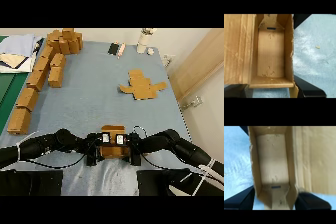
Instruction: Fold the box.
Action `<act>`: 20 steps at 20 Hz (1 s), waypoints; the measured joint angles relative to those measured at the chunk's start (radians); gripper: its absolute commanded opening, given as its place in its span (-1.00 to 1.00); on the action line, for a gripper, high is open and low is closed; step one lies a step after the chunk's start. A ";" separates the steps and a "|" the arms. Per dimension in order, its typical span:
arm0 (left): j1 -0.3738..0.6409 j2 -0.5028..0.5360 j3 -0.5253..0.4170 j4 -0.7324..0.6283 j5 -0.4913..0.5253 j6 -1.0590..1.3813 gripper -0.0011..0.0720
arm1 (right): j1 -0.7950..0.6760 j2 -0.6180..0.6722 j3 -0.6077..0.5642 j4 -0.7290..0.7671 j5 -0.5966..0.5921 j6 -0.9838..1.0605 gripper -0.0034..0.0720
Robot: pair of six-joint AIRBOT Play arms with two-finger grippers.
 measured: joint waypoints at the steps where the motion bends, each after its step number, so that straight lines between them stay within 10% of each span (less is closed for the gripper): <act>1: 0.001 0.000 0.000 0.000 -0.001 0.000 0.27 | -0.001 0.021 0.005 -0.018 -0.031 0.035 0.98; 9: 0.001 0.000 0.000 0.000 0.003 -0.003 0.27 | -0.005 0.248 0.028 -0.175 -0.144 0.414 0.97; 20: 0.001 0.000 0.000 0.001 0.001 -0.002 0.27 | 0.008 0.405 0.027 0.082 -0.159 1.181 0.88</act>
